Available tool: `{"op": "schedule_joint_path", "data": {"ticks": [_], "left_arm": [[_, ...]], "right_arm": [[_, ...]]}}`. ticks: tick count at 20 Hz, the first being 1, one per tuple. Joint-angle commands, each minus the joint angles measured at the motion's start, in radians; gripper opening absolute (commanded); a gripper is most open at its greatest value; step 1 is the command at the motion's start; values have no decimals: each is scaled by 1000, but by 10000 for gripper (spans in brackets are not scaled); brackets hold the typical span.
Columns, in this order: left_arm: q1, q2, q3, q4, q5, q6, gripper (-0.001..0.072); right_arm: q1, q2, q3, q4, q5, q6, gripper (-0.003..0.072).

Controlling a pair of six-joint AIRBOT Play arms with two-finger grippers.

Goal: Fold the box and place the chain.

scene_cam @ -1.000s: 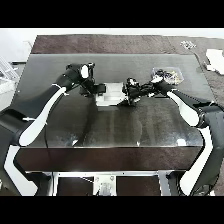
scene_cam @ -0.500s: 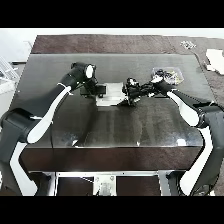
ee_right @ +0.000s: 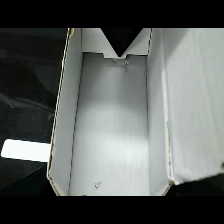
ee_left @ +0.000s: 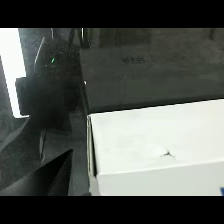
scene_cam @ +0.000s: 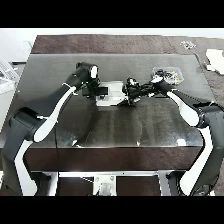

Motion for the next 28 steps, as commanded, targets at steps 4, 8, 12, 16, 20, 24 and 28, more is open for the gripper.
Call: {"op": "schedule_joint_path", "data": {"ticks": [4, 8, 12, 16, 20, 24, 28], "left_arm": [[-1, -2, 2, 14, -8, -29, 456], [-1, -3, 3, 16, 5, -33, 279], [-15, -61, 63, 4, -53, -31, 279], [-16, -87, 105, 9, -81, -21, 130], [-16, -87, 105, 11, -77, 6, 24], [-16, -86, 105, 11, -73, 16, 24], [-15, -86, 126, 4, -73, 16, 70]], "right_arm": [[0, 0, 0, 0, 0, 0, 579], [0, 0, 0, 0, 0, 0, 579], [0, 0, 0, 0, 0, 0, 579], [0, 0, 0, 0, 0, 0, 579], [0, 0, 0, 0, 0, 0, 579], [0, 0, 0, 0, 0, 0, 579], [0, 0, 0, 0, 0, 0, 578]]}}
